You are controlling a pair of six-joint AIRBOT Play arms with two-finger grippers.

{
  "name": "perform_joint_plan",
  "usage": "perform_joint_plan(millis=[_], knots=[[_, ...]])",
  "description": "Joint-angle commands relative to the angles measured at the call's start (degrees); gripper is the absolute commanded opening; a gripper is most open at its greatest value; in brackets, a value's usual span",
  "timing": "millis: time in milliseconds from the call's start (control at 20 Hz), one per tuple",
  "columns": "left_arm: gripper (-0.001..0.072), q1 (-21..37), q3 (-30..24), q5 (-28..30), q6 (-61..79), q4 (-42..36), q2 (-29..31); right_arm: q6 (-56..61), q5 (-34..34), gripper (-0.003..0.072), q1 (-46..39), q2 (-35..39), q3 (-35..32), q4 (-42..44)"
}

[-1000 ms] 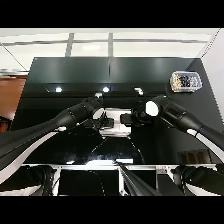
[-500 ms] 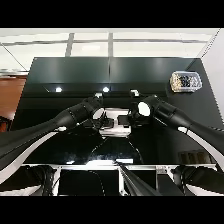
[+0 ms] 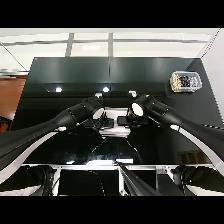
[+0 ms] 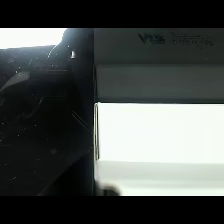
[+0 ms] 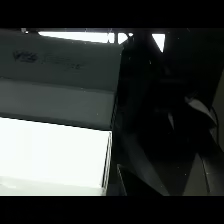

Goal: Fold the box and place the chain.

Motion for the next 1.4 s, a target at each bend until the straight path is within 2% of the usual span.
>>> perform_joint_plan(millis=[0, 800, 850, 950, 1000, 1300, 1350], knots=[[0.0027, 0.04, 0.02, 0.02, 0.02, 0.02, 0.02, 0.81, 0.57, 0.0202, 0.70, -0.33, 0.15, -0.68], [0.0026, 0.04, 0.02, 0.02, 0.02, 0.02, 0.02, 2.08, -0.79, 0.0200, 0.96, -2.75, 0.17, -0.63], [0.0027, 0.04, 0.02, 0.02, 0.02, 0.02, 0.02, 2.08, -0.79, 0.0171, 0.96, -2.75, 0.17, -0.61], [0.0027, 0.04, 0.02, 0.00, 0.02, 0.00, 0.02, 2.08, -1.05, 0.0034, 0.98, -2.75, 0.17, -0.57], [0.0027, 0.04, 0.02, 0.00, 0.02, 0.02, 0.02, 2.10, -1.14, 0.0009, 1.05, -2.75, 0.17, -0.55], [0.0027, 0.04, 0.02, 0.02, 0.02, 0.02, 0.02, 2.08, -1.31, 0.0028, 1.09, -2.73, 0.17, -0.42], [0.0027, 0.04, 0.02, 0.02, 0.02, 0.02, 0.02, 2.08, -1.33, 0.0153, 1.09, -2.75, 0.17, -0.44]])
